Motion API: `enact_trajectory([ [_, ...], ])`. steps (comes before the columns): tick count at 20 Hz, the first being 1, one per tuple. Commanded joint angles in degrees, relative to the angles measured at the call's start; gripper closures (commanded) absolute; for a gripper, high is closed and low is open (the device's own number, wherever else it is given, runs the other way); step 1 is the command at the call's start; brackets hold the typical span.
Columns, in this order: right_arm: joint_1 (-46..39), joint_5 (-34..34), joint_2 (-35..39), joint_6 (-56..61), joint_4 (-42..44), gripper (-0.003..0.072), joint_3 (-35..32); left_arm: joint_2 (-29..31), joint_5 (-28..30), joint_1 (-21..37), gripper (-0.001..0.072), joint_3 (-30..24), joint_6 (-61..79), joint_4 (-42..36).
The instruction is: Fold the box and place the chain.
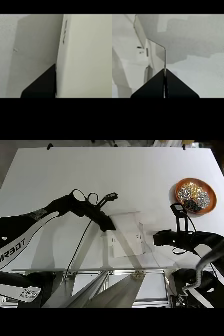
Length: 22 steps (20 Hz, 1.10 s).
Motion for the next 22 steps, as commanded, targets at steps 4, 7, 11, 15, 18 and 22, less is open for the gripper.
enact_trajectory([
  [4,0.0,-1.4,0.0,-10.7,7.4,0.0408,2.3,5.0,1.0,-0.1,0.0708,0.0,11.6,1.6],
  [7,0.0,-0.6,0.1,-12.3,7.2,0.0363,7.7,12.1,-0.5,-0.1,0.0711,0.0,11.6,5.9],
  [11,0.0,0.1,0.1,-15.2,7.1,0.0363,12.2,20.4,4.6,-0.1,0.0712,-5.4,18.6,6.6],
  [15,0.0,0.8,0.1,-15.2,7.2,0.0363,12.2,18.3,10.1,-0.2,0.0707,-11.9,28.2,1.3],
  [18,0.0,0.9,0.1,-15.2,8.1,0.0364,12.2,14.4,10.2,-0.2,0.0705,-11.9,32.7,1.3],
  [22,0.0,0.9,0.1,-15.2,9.0,0.0364,12.2,12.6,11.2,-0.2,0.0704,-11.9,33.4,2.1],
])
